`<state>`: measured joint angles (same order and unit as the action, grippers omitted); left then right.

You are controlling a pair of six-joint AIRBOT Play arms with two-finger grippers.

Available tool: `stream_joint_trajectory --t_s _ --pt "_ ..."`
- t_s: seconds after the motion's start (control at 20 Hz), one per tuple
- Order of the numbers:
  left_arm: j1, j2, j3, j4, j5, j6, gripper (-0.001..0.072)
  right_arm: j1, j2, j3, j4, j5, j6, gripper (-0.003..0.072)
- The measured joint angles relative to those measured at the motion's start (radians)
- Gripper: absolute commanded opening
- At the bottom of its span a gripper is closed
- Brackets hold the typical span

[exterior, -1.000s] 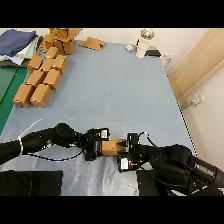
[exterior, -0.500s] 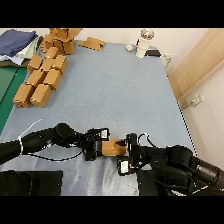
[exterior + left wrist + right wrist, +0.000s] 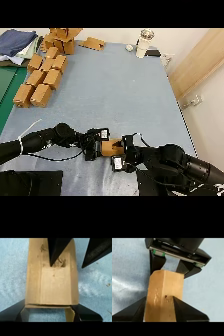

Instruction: Fold the box.

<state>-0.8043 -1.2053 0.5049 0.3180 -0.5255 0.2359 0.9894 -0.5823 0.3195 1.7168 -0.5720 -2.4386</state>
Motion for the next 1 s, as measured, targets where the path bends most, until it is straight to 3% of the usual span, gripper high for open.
stream_joint_trajectory --t_s 0.5,0.55,0.6,1.0 --pt "0.0 0.0 0.0 0.0 0.0 0.0 0.0518 0.001 -0.01 0.017 -0.092 0.014 0.003 0.0501" --pt "0.0 0.0 0.0 0.0 0.0 0.0 0.0518 0.001 -0.01 0.017 -0.1 0.014 0.003 0.0489" --pt "0.0 0.0 0.0 0.0 0.0 0.0 0.0518 0.001 -0.011 0.017 -0.108 0.015 0.003 0.0397" --pt "0.0 0.0 0.0 0.0 0.0 0.0 0.0518 0.001 -0.01 0.017 -0.136 0.033 0.003 0.0362"
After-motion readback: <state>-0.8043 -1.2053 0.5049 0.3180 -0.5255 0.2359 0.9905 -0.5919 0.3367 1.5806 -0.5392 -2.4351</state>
